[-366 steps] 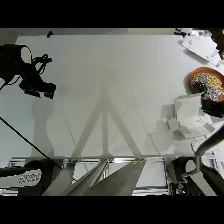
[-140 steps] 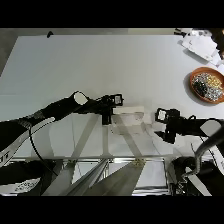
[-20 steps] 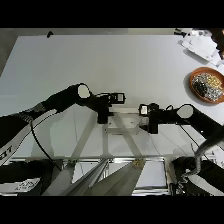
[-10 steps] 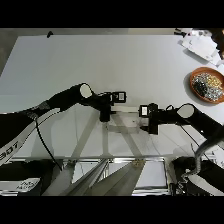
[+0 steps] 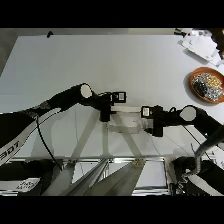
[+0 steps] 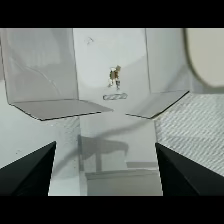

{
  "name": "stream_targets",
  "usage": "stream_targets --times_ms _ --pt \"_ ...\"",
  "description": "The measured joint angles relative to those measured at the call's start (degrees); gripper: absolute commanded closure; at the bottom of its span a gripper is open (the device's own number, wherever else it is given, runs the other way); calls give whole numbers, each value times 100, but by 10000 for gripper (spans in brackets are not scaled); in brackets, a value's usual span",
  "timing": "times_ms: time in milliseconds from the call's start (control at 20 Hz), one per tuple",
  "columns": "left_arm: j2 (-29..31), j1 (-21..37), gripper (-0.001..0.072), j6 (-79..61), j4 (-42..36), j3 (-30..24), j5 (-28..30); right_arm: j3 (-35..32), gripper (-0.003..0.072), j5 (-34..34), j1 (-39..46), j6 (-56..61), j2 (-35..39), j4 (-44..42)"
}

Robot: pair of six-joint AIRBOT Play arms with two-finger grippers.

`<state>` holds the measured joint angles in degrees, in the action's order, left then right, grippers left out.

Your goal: Fold the box and place the chain.

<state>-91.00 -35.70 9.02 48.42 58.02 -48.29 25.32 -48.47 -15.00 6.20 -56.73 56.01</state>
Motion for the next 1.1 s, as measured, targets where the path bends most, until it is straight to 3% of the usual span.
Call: stream_targets --times_ms 350,600,1100 --pt "0 0 700 70 9 0 -2 -321 -12 149 -404 317 66 -334" --pt "0 0 700 131 15 2 -31 -413 -8 1093 -1110 1097 68 -363" --pt "-2 0 700 153 24 2 -92 -426 21 1659 -1325 1460 472 474"
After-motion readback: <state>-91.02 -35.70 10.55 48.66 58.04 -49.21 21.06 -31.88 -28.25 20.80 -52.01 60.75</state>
